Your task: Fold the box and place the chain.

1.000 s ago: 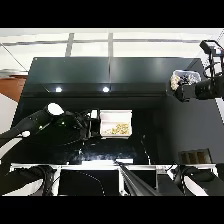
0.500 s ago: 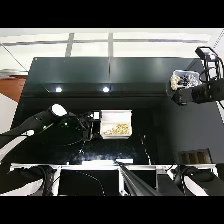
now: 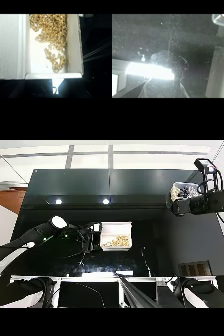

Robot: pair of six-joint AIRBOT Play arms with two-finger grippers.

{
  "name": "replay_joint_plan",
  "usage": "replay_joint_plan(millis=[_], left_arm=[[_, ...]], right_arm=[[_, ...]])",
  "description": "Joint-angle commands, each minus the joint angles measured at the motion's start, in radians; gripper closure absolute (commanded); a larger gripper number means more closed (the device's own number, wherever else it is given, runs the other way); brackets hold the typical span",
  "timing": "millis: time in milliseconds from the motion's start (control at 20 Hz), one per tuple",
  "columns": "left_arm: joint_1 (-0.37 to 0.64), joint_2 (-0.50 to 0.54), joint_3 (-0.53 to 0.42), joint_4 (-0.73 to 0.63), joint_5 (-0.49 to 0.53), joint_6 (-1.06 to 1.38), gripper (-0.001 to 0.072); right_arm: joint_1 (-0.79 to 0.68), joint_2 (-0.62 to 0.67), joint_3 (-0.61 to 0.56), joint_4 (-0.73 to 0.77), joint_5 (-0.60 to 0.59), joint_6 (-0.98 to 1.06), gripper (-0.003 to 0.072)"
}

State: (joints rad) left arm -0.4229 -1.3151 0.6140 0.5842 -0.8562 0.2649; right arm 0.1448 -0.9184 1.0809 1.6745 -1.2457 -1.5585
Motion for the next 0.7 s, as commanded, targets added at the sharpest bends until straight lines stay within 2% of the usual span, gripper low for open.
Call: replay_joint_plan(millis=[0,200,600,650], left_arm=[[0.000,-0.001,0.001,0.000,0.004,-0.002,-0.0008],[-0.039,-0.001,0.003,-0.025,0.047,-0.005,-0.0008],[-0.050,-0.001,0.003,-0.005,0.047,-0.007,0.0011],[-0.050,-0.001,0.003,-0.005,0.048,-0.007,0.0032]], right_arm=[[0.000,-0.004,0.000,0.013,0.012,0.000,0.0174],[0.000,-0.006,0.000,0.019,0.012,0.000,0.0174],[0.000,-0.006,0.000,0.019,0.012,0.000,0.0174],[0.000,-0.006,0.000,0.019,0.012,0.000,0.0174]])
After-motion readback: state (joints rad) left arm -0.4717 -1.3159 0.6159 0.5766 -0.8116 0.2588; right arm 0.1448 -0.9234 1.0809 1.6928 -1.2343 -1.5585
